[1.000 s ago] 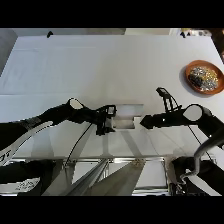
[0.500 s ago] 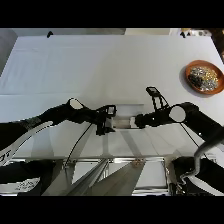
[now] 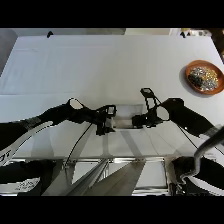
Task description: Fold the box and place the chain.
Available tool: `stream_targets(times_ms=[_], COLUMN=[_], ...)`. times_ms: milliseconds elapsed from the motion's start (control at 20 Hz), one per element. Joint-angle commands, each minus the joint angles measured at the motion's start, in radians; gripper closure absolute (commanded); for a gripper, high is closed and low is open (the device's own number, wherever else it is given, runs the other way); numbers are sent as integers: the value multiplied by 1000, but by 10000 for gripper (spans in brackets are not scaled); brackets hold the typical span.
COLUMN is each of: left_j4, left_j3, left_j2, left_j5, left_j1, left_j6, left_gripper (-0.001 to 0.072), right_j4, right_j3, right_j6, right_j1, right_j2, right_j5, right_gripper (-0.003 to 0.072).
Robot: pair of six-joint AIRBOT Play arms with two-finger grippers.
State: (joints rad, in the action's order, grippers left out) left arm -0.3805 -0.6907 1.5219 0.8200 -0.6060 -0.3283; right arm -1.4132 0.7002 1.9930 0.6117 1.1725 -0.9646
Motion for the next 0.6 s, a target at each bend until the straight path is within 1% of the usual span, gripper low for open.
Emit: stream_targets(times_ms=[0, 150, 350, 400, 500, 550], left_j4=[0, 0, 0, 0, 0, 0], left_j3=[0, 0, 0, 0, 0, 0], left_j2=[-1, -1, -1, -1, -1, -1], left_j5=[0, 0, 0, 0, 0, 0], left_j1=[0, 0, 0, 0, 0, 0], left_j6=[0, 0, 0, 0, 0, 0], left_gripper=[538, 538, 538, 538, 538, 538], right_j4=[-53, -53, -54, -53, -61, -65], right_j3=[43, 79, 80, 80, 78, 74], right_j6=[54, 77, 99, 105, 105, 105], right_j1=[27, 46, 70, 70, 70, 70], right_j2=[57, 104, 127, 127, 127, 127], right_j5=[-19, -20, -15, -15, -19, -20], right_gripper=[279, 279, 282, 296, 378, 403])
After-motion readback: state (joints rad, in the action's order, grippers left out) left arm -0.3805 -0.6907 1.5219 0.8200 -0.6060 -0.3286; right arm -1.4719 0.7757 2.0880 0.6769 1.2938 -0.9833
